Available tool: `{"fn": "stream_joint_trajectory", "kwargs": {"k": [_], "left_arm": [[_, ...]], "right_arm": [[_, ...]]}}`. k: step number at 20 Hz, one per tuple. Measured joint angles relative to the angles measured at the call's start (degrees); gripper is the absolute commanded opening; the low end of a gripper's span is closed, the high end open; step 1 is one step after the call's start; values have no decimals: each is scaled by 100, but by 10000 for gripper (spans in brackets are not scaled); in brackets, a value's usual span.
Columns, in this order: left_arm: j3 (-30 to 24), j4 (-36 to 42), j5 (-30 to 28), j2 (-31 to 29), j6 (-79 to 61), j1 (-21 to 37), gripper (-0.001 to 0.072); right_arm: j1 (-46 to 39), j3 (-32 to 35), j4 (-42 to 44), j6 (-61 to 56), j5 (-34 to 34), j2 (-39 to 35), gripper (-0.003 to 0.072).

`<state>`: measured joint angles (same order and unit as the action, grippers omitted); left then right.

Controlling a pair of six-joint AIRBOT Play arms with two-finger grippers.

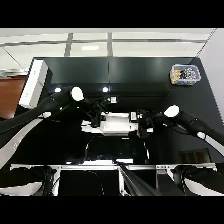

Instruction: Fold the box and place the chain.

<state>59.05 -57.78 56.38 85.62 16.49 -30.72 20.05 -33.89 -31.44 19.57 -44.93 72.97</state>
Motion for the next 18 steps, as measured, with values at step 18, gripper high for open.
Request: {"fn": "stream_joint_trajectory", "kwargs": {"k": [18], "left_arm": [[-2,-2,11,0,0,0,25]], "right_arm": [[142,-249,-555,-522,-87,256,639]]}}
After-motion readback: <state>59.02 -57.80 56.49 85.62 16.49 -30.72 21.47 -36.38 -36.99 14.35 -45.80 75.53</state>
